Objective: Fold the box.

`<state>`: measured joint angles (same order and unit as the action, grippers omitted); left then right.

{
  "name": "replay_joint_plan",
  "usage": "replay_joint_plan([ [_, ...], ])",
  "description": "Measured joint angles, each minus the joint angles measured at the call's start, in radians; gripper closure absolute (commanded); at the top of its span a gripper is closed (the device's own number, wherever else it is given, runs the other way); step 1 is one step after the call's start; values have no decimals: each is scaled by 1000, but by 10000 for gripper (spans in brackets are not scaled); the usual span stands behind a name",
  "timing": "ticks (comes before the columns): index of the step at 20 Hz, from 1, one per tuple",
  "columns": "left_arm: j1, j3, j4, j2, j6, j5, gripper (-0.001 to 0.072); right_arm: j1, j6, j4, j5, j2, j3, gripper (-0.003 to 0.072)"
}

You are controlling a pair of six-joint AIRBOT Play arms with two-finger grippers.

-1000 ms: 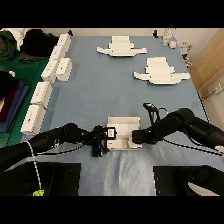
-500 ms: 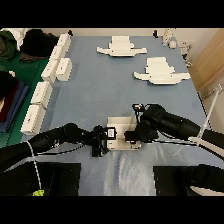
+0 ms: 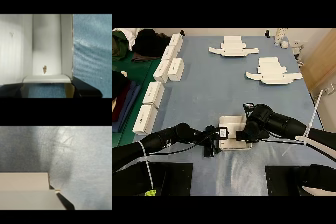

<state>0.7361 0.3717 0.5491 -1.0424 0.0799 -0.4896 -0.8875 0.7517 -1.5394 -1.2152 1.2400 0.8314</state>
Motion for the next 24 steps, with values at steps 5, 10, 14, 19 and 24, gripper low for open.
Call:
replay_joint_plan([
  [5, 0, 0, 0, 0, 2, 0, 450, -9, 4, 4, -11, 2, -1, 306],
  [10, 0, 0, 0, 0, 2, 0, 450, -11, 0, -17, -6, 2, 0, 351],
  [14, 0, 0, 0, 0, 2, 0, 450, -11, -3, -31, 0, 2, 0, 564],
  [19, 0, 0, 0, 0, -1, 0, 450, -11, -11, -34, 2, 1, 0, 685],
  [24, 0, 0, 1, 0, 3, 0, 450, -12, -6, -62, 3, 2, 0, 509],
])
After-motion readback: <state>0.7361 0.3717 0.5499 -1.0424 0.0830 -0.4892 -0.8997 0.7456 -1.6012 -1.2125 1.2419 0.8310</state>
